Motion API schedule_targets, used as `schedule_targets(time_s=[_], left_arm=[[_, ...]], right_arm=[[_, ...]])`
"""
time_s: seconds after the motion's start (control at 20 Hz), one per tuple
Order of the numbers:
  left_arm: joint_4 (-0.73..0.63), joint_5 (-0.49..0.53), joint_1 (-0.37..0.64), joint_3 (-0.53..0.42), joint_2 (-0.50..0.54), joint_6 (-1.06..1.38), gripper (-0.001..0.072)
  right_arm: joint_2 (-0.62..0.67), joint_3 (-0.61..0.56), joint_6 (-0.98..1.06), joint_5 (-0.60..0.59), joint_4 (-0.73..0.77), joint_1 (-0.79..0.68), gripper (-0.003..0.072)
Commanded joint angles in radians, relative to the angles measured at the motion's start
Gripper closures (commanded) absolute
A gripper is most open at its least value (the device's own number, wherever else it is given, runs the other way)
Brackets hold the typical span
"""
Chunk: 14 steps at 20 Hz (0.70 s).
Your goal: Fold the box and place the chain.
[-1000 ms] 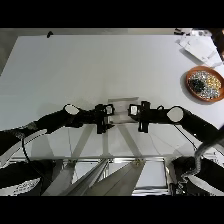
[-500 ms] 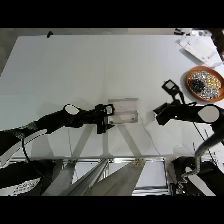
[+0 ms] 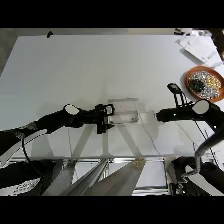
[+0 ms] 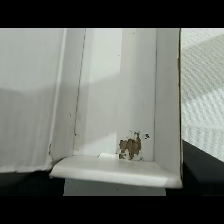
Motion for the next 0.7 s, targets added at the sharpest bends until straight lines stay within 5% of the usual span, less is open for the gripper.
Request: schedule_targets(time_s=[0.0,0.3,0.65], left_arm=[[0.0,0.0,0.0,-0.001,-0.001,0.0,0.0437],[0.0,0.0,0.0,-0.001,-0.001,0.0,0.0437],[0.0,0.0,0.0,-0.001,0.0,0.0,0.0437]], right_arm=[[-0.118,0.0,-0.045,-0.048,0.097,0.055,0.0683],[-0.141,0.0,-0.124,-0.072,0.225,0.092,0.0684],[-0.018,0.064,-0.139,0.021,0.227,0.092,0.0683]])
